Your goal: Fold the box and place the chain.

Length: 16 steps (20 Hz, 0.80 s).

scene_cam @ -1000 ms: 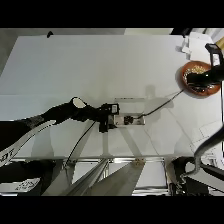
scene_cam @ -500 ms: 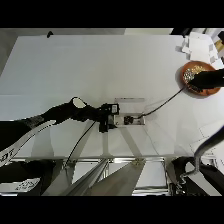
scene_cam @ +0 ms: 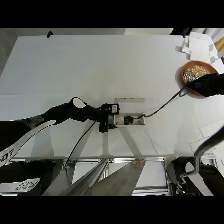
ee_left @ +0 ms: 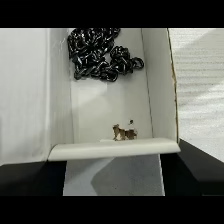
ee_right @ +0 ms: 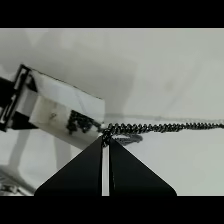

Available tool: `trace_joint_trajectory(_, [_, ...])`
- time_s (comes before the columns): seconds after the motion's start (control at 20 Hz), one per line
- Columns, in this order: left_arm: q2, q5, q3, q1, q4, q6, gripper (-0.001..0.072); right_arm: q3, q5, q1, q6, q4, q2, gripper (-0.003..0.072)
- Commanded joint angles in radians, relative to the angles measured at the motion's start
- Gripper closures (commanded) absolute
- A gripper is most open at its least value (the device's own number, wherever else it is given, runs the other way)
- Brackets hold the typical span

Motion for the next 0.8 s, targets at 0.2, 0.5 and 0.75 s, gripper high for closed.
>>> trace_joint_trajectory(0.2, [0.001,0.000,0.000,0.000,0.000,0.000,0.0437,0.001,-0.018,0.152,-0.039,0.221,0.024,0.0669])
trace_joint_trajectory(0.5, [0.001,0.000,0.000,0.000,0.000,0.000,0.0437,0.001,-0.201,0.418,-0.016,0.116,0.022,0.0668])
trace_joint_trajectory(0.75, [0.001,0.000,0.000,0.000,0.000,0.000,0.0437,0.001,-0.203,0.440,0.000,0.117,0.020,0.0668])
